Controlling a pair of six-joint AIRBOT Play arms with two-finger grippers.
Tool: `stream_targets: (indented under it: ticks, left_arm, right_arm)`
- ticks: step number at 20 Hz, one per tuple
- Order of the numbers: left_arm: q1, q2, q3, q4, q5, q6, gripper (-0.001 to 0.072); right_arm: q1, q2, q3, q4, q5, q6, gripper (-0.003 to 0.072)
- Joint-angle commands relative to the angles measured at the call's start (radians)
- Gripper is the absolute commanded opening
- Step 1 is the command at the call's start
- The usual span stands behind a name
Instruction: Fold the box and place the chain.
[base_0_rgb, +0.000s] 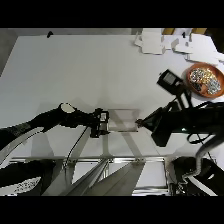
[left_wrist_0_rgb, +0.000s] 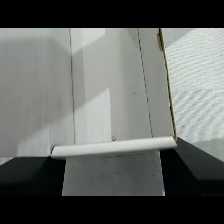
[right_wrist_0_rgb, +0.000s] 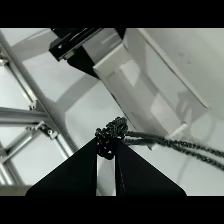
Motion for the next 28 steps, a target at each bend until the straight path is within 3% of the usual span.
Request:
stream_targets:
  ticks: [1,8,13,16,18,21,28]
  left_arm:
    - [0.001,0.001,0.0,0.0,0.0,0.0,0.0208]
    - [0.001,0.001,0.0,0.0,0.0,0.0,0.0208]
    - [0.001,0.001,0.0,0.0,0.0,0.0,0.0208]
    - [0.001,0.001,0.0,0.0,0.0,0.0,0.0208]
    - [0.001,0.001,0.0,0.0,0.0,0.0,0.0208]
    - [0.001,0.001,0.0,0.0,0.0,0.0,0.0208]
    - [0.001,0.001,0.0,0.0,0.0,0.0,0.0208]
  right_arm:
    - [0.091,-0.026,-0.11,-0.05,-0.166,0.003,0.0016]
    - [0.093,-0.19,-0.13,-0.148,-0.331,0.068,0.0016]
    - [0.093,-0.304,-0.132,-0.142,-0.319,0.073,0.0018]
    - [0.093,-0.348,-0.132,-0.145,-0.269,0.073,0.0081]
    - [0.093,-0.353,-0.132,-0.146,-0.285,0.073,0.0087]
    - [0.092,-0.351,-0.13,-0.146,-0.282,0.072,0.0227]
    - [-0.103,-0.186,-0.069,-0.212,-0.111,0.047,0.0212]
